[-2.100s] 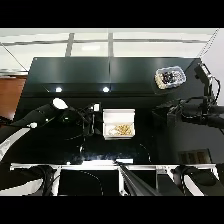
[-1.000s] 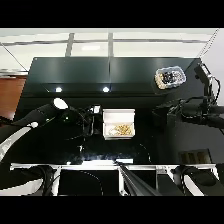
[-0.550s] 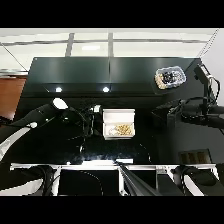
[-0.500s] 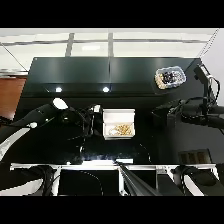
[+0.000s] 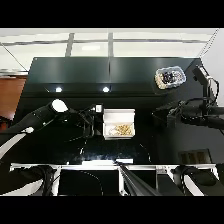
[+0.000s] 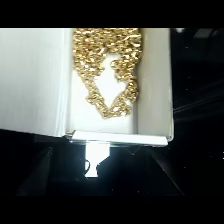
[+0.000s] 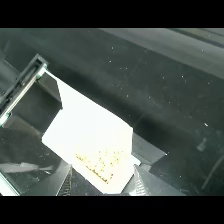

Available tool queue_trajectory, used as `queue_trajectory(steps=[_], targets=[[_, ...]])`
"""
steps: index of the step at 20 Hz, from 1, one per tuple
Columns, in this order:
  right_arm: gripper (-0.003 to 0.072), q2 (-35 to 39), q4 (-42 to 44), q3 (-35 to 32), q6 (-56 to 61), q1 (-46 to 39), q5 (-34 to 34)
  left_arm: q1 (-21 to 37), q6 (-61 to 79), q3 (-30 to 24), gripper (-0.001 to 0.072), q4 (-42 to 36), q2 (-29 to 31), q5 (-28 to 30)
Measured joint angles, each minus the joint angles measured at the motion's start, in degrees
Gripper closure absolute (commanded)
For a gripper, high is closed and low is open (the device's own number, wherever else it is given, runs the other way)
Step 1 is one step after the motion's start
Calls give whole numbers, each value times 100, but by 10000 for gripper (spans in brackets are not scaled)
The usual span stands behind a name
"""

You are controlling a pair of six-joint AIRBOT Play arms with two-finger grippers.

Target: Fold the box and place the chain.

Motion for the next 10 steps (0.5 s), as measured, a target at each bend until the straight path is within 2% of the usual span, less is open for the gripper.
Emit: queue_trajectory(steps=[4,10], targets=[[235,0,0,0,0,4,26,-85,-98,-31,4,2,-59,223],[235,0,0,0,2,4,35,-186,-125,-39,4,68,-129,247]])
